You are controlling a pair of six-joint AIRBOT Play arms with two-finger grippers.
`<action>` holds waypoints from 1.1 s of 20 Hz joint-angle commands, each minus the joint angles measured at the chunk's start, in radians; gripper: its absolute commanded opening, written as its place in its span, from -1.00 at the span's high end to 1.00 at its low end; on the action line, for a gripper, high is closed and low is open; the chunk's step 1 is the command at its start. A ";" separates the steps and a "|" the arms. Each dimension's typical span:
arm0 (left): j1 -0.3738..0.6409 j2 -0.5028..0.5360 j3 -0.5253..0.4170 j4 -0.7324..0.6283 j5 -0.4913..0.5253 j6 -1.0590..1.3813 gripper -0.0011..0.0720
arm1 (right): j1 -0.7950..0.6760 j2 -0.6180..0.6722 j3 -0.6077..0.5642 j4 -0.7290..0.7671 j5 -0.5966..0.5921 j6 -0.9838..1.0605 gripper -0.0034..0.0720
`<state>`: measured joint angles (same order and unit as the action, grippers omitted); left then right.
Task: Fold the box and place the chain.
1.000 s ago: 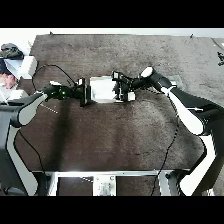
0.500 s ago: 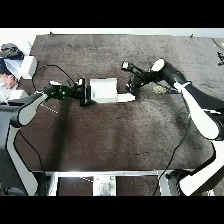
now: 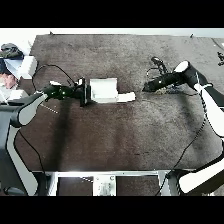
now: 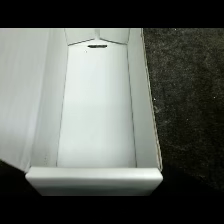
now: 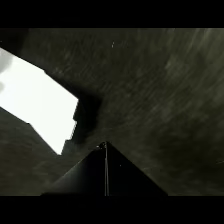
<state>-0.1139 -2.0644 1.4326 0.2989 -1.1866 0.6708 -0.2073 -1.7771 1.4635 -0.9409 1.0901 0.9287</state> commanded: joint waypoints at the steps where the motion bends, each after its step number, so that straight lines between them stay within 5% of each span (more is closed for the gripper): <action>1: 0.000 0.000 0.000 0.000 0.000 0.000 0.19 | -0.018 -0.032 -0.074 0.121 -0.036 0.058 0.95; 8: 0.000 0.000 0.000 0.000 0.000 0.000 0.19 | 0.053 -0.139 -0.082 0.369 -0.005 -0.064 0.94; 13: 0.000 0.000 0.000 0.000 0.000 0.000 0.19 | 0.098 -0.069 -0.082 0.475 0.011 -0.140 0.94; 14: 0.000 0.000 0.000 0.000 0.000 0.000 0.19 | 0.105 -0.056 -0.082 0.474 0.005 -0.131 0.87; 16: 0.000 0.000 0.000 0.000 0.000 0.000 0.19 | 0.119 -0.036 -0.082 0.474 0.001 -0.121 0.02; 19: 0.000 0.000 0.000 0.000 0.000 0.000 0.19 | 0.155 -0.031 -0.082 0.465 -0.042 -0.112 0.03; 21: 0.000 0.000 0.000 0.000 0.000 0.000 0.19 | 0.190 -0.031 -0.069 0.407 -0.105 -0.062 -0.36; 22: 0.000 0.000 0.000 0.000 0.000 0.000 0.19 | 0.205 -0.031 -0.050 0.343 -0.121 -0.023 -0.36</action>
<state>-0.1139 -2.0644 1.4326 0.2989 -1.1866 0.6704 -0.0410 -1.8130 1.3926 -0.5083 1.0389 0.8394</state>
